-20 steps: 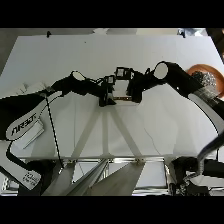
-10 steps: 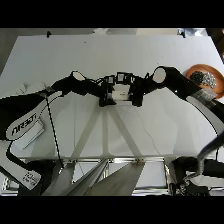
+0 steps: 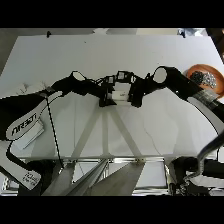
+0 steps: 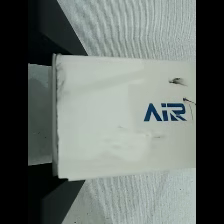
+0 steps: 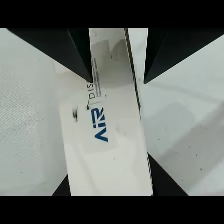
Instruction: Fold the box and place the chain.
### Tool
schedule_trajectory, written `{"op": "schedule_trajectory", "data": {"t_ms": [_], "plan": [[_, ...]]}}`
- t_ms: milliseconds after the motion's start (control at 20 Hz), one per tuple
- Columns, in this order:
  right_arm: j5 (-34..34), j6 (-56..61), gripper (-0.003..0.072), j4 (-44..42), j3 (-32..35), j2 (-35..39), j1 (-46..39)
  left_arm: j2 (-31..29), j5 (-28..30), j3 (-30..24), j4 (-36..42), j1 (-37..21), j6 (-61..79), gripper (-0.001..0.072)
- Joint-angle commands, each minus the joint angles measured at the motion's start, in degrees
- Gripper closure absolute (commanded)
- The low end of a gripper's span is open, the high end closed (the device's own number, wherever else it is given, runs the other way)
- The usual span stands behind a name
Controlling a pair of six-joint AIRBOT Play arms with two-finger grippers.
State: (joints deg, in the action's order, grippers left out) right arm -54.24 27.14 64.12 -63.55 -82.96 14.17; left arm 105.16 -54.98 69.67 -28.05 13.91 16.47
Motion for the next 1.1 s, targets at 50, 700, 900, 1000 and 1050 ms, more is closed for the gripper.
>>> {"op": "schedule_trajectory", "data": {"t_ms": [50, 700, 900, 1000, 1050], "plan": [[-1.11, 4.57, 0.0331, -5.07, 0.00, 0.46, -0.02, 0.02, 0.13, 0.07, 0.00, -0.02, 0.00, 0.0426], [6.45, 19.04, 0.0675, -22.51, 0.00, -4.72, 0.00, 0.02, 0.11, 0.07, 0.00, -0.02, 0.00, 0.0426], [1.29, 19.80, 0.0675, -21.64, 0.00, -9.27, 0.04, 0.02, 0.13, 0.07, 0.00, 0.00, 0.00, 0.0426], [-0.42, 19.78, 0.0675, -20.41, 0.00, -9.40, 0.02, 0.02, 0.13, 0.07, 0.00, -0.02, 0.00, 0.0426], [-0.48, 19.78, 0.0675, -20.41, 0.00, -9.35, 0.02, 0.02, 0.13, 0.07, 0.00, 0.00, 0.00, 0.0426]]}}
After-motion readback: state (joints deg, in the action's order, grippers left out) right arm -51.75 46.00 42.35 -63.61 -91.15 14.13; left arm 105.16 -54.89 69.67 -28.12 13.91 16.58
